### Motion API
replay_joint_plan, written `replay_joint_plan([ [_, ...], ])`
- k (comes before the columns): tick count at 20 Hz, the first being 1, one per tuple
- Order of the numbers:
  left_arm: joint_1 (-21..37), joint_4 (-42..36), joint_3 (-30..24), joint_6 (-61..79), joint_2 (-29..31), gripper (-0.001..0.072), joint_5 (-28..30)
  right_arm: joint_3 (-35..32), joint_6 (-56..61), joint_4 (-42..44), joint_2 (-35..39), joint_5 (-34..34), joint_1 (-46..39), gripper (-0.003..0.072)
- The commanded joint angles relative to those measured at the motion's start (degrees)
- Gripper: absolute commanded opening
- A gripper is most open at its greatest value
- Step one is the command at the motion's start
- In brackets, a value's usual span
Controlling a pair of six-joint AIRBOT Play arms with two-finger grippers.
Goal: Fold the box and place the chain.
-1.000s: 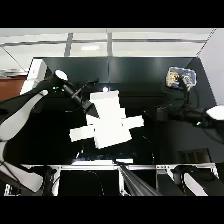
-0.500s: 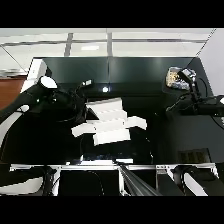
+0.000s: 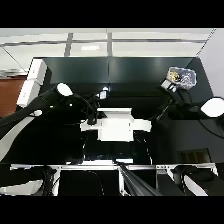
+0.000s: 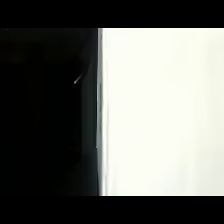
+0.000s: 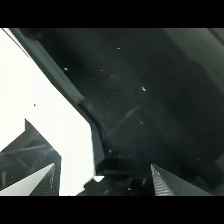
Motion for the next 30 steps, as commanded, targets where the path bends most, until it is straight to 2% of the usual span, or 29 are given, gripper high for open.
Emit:
replay_joint_plan([
  [1,-1.6,0.3,0.0,1.7,-1.7,0.0026,4.0,-2.8,-0.5,-0.5,0.0,-4.9,4.0,0.0682],
  [3,-1.5,0.3,0.0,-0.8,-1.7,0.0026,4.5,-4.2,-0.6,2.8,-0.1,-5.4,5.4,0.0683],
  [7,-1.6,0.3,0.0,-3.3,-1.7,0.0025,4.5,-9.2,-17.9,3.2,-0.3,-9.3,9.2,0.0683],
  [13,-1.6,0.3,0.0,-3.3,-1.7,0.0025,4.5,-13.3,-27.8,3.1,-2.2,-10.8,14.5,0.0683],
  [18,-1.6,0.3,0.0,-3.3,-1.7,0.0025,4.5,-13.3,-31.0,4.7,-6.0,-12.5,17.0,0.0683],
  [22,-1.6,0.3,0.0,-3.3,-1.7,0.0025,4.3,-13.3,-31.8,8.2,-7.6,-21.6,20.0,0.0683],
  [30,-1.6,0.3,0.0,-3.3,-1.7,0.0026,4.3,-13.3,-31.8,10.6,-9.0,-22.8,20.2,0.0683],
])
